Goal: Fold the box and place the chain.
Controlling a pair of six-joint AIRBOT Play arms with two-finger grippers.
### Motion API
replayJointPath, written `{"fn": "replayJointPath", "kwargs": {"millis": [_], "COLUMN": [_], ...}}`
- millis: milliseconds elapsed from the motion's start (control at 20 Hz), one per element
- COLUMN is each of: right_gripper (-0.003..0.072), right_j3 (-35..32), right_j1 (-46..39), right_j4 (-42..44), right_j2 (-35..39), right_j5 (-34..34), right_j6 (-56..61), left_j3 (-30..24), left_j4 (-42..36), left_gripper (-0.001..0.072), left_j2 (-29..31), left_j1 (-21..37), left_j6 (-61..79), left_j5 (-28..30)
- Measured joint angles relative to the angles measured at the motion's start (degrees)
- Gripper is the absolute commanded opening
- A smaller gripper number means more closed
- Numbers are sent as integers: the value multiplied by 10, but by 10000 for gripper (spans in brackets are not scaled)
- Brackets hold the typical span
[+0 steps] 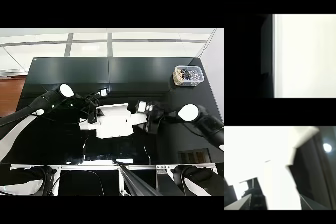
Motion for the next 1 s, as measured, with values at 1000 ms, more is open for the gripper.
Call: {"fn": "replayJointPath", "kwargs": {"millis": [1000], "right_gripper": [685], "right_j3": [5], "right_j1": [112], "right_j4": [40], "right_j2": [-74], "right_j5": [-125], "right_j6": [-84], "left_j3": [1], "left_j4": [6], "left_gripper": [29], "left_j2": [-2], "left_j1": [-6], "left_j6": [29], "left_j5": [5]}}
